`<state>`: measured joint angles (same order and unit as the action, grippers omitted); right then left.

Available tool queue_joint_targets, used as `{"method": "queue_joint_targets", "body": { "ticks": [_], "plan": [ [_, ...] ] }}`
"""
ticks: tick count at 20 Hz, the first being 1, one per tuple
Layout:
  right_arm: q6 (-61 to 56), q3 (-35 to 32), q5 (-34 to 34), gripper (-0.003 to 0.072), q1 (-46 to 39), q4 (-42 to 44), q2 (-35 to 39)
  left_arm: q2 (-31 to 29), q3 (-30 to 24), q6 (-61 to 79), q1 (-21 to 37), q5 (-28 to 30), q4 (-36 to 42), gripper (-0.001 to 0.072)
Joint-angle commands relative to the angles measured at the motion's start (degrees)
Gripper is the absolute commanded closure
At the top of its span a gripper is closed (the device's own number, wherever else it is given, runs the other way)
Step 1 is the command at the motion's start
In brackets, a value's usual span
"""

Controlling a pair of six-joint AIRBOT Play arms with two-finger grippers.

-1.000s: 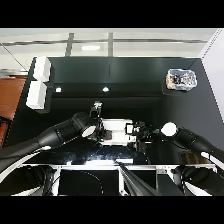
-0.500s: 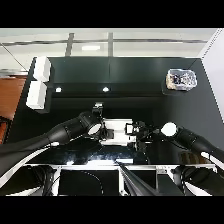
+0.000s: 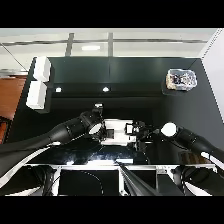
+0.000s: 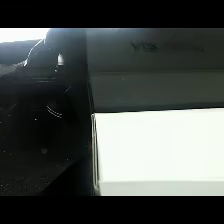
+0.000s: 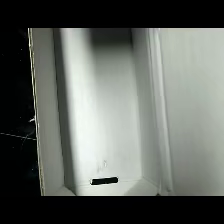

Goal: Fold the box and place the chain.

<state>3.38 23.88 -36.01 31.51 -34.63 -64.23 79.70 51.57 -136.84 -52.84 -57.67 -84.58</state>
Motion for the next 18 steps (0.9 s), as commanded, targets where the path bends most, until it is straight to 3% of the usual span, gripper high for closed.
{"method": "queue_joint_targets", "body": {
  "ticks": [1, 6, 9, 10, 13, 15, 16, 18],
  "plan": [
    [-0.1, 0.0, 0.4, 0.0443, 0.0, 0.2, 0.0, 0.0, 1.0, 0.0, 0.0, 0.1, -0.5, 0.0415],
    [-0.1, 0.0, 0.4, 0.0443, 0.0, 0.2, 0.0, 0.2, 1.9, 0.0, 0.0, -0.5, -0.7, 0.0407],
    [-0.1, 0.0, 0.2, 0.0443, 0.0, 0.2, 0.0, 0.5, 1.9, 0.1, 0.0, -0.9, -0.9, 0.0646],
    [-0.1, 0.0, 0.2, 0.0443, 0.0, 0.2, 0.0, 0.5, 1.9, 0.1, 0.0, -0.8, -0.9, 0.0685],
    [-0.2, 0.2, -0.5, 0.0437, 0.0, 0.1, 0.5, 0.5, 1.9, 1.7, 0.2, -1.0, -1.4, 0.0686],
    [-1.5, 0.6, -2.9, 0.0063, -0.9, 0.1, 2.5, 0.4, 1.9, 1.7, 0.5, -1.6, -2.2, 0.0686],
    [-3.9, 0.8, -4.2, -0.0023, -1.6, -0.3, 4.3, 0.4, 1.9, 1.7, 0.7, -1.5, -2.5, 0.0686],
    [-9.2, 1.6, -9.0, -0.0023, -3.3, -4.0, 8.2, 0.4, 1.9, 2.6, 0.8, -1.6, -3.3, 0.0686]
  ]
}}
